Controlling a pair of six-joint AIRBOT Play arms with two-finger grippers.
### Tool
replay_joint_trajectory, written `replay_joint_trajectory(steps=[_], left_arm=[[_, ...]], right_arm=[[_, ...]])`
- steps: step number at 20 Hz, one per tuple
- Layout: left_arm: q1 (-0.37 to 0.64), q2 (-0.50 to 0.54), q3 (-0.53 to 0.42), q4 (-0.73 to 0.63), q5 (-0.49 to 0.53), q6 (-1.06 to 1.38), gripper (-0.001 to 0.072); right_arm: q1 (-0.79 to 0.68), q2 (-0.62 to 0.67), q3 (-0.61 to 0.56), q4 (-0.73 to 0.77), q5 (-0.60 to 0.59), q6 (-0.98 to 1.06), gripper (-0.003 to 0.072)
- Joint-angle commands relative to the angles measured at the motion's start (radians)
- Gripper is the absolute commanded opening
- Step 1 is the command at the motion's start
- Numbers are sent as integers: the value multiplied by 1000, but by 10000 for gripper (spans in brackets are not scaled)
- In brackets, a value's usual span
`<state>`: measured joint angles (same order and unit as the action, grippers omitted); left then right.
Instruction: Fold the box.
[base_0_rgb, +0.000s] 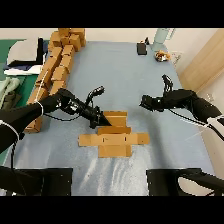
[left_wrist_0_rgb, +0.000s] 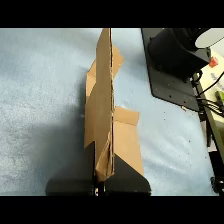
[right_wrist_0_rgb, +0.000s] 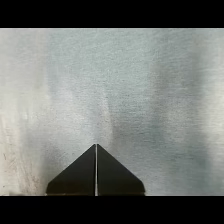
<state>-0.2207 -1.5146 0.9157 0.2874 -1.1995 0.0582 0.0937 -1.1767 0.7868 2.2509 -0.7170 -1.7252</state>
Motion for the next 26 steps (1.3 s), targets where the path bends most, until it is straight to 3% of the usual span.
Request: replay_joint_trajectory(steps=[1,6,26], left_arm=[[2,-10,1,11,14,-10,12],[-38,-9,1,98,49,-78,13],[-47,-8,-10,114,27,-188,14]], right_arm=[[1,0,1,-1,6,-3,5],[1,0,1,-3,12,-3,5],[2,0,-1,-41,-113,-23,5]])
